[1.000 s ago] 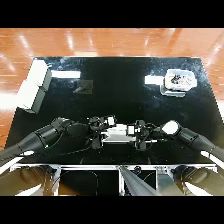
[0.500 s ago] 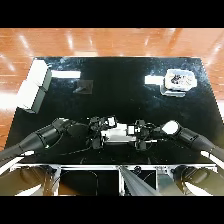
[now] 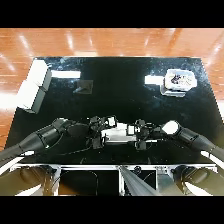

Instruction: Fold the box and place the chain.

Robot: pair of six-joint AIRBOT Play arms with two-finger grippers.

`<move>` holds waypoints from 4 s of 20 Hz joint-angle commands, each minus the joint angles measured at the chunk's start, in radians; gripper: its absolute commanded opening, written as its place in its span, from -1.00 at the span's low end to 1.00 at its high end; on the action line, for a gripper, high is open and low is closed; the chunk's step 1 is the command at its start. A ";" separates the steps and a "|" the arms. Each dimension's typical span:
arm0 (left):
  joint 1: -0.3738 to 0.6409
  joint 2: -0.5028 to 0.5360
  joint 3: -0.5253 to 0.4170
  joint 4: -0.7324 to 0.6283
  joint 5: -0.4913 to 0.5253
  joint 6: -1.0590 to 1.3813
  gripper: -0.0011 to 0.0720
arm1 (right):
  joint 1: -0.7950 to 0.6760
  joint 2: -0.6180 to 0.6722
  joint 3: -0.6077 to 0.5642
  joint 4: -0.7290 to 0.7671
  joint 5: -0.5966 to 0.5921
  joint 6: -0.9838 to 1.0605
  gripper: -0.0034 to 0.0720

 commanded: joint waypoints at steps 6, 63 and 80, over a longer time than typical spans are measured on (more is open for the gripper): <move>0.020 0.030 0.000 0.031 0.006 -0.039 -0.93 | 0.001 0.000 0.000 0.000 0.003 0.000 0.53; 0.333 -0.087 -0.048 -0.063 0.325 -0.983 -0.92 | 0.001 0.000 0.000 0.000 0.003 0.000 0.53; 0.332 -0.041 -0.043 -0.148 0.425 -0.932 0.53 | 0.001 0.000 0.000 0.001 0.000 0.002 0.53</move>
